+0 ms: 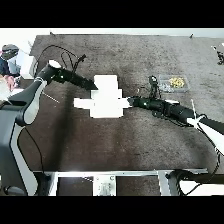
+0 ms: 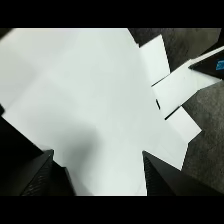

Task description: Fold the box and place the chain.

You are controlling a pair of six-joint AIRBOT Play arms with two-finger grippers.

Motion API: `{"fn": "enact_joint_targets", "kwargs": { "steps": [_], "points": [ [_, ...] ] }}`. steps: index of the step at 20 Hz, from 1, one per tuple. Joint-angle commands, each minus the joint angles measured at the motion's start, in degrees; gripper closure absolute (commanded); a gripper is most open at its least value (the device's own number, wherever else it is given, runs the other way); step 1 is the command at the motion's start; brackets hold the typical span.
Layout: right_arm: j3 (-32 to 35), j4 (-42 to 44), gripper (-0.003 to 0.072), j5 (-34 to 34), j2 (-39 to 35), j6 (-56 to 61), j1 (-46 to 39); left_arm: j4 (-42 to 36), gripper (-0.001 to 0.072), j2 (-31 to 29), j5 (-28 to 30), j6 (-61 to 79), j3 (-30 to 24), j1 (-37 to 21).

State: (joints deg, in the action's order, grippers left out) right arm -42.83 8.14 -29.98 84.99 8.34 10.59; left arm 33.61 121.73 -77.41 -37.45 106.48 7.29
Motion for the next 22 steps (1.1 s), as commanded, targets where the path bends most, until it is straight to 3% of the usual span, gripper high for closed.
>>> {"fn": "enact_joint_targets", "kwargs": {
  "steps": [1, 3, 8, 19, 20, 22],
  "points": [
    [0.0, 0.0, 0.0676, 0.0, -0.1, -0.3, -0.1, 0.5, 0.0115, 2.0, -2.7, -1.2, 0.9, 0.2],
    [0.0, 0.0, 0.0676, -0.1, -0.1, -1.0, -0.2, 0.6, 0.0114, 1.9, -2.8, -0.8, 1.7, -0.3],
    [0.0, 0.1, 0.0676, -1.8, -0.1, -1.1, -0.3, 1.2, 0.0115, 1.9, -2.8, -3.0, 10.0, -2.3],
    [-0.1, 0.0, 0.0676, -2.0, -0.1, -1.1, -0.3, -0.6, 0.0116, 8.0, -11.7, -4.0, 9.7, -1.0],
    [-0.1, 0.0, 0.0676, -2.0, -0.1, -1.1, -0.3, -1.7, 0.0132, 8.2, -12.1, -3.6, 9.7, -1.0],
    [-0.1, 0.0, 0.0677, -2.0, -0.1, -1.1, -0.3, -4.2, 0.0247, 8.3, -12.3, -2.3, 9.7, -1.0]
  ]
}}
